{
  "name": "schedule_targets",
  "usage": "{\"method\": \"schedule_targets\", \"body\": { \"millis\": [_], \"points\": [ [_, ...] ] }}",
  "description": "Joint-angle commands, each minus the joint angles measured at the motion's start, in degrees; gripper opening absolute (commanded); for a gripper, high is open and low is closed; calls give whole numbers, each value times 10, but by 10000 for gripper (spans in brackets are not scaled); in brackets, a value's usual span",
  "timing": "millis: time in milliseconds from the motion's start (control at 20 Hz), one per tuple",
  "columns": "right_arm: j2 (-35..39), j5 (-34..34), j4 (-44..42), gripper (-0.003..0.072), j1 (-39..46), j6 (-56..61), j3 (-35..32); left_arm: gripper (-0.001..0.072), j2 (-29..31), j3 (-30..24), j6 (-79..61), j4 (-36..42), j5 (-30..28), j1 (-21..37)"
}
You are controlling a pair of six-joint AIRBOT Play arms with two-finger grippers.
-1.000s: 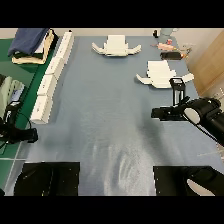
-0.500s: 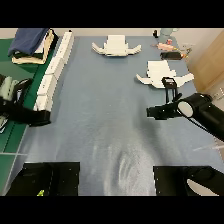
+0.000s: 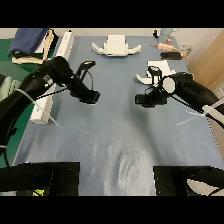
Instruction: Fold the box.
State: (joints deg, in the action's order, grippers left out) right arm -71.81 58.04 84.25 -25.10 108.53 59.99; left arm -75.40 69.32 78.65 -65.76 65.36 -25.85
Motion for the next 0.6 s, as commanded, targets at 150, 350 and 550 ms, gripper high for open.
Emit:
{"method": "schedule_targets", "body": {
  "millis": [150, 350, 550],
  "points": [
    [-19, -9, -35, 3, 0, -1, 24, 15, -53, 35, -12, 2, -33, -42],
    [-19, -9, -35, 3, 0, -2, 24, 15, -53, 35, -12, 2, -35, -42],
    [-19, -9, -35, 3, 0, -1, 24, 15, -53, 35, -12, 2, -34, -42]
  ]
}}
